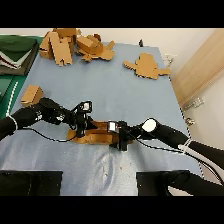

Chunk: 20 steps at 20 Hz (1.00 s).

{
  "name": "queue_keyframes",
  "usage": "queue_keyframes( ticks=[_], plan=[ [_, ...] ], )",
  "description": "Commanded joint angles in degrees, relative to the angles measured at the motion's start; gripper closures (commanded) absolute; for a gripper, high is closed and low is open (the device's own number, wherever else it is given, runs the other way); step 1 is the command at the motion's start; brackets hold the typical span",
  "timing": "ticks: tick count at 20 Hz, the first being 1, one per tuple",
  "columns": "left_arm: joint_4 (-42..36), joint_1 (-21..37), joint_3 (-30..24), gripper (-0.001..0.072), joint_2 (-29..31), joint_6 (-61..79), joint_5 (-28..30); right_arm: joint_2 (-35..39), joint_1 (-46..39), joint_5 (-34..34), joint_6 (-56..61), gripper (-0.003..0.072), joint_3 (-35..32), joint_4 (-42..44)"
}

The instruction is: Fold the box.

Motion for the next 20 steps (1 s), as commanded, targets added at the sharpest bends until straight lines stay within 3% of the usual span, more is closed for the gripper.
queue_keyframes(
  ticks=[1, 16, 17, 18, 20],
  plan=[
    [-0.1, 0.0, 0.0, 0.0694, 0.0, 0.0, 0.0, -1.1, 0.0, -0.2, 0.1, -0.0005, 0.0, -0.5],
    [-0.1, 0.0, 0.0, 0.0694, 0.0, -0.1, 0.0, -1.1, 0.0, -1.9, 0.1, -0.0003, 0.0, -0.7],
    [-0.1, 0.0, 0.0, 0.0694, 0.0, -0.1, 0.0, -1.1, 0.0, -2.0, 0.1, 0.0044, 0.0, -0.8],
    [-0.1, 0.0, 0.0, 0.0694, 0.0, -0.1, 0.0, -1.1, 0.0, -2.0, 0.1, 0.0147, 0.0, -1.0],
    [-0.1, 0.0, 0.0, 0.0694, 0.0, -0.1, 0.0, -1.1, 0.0, -2.0, 0.1, 0.0187, 0.0, -1.7]
  ],
)
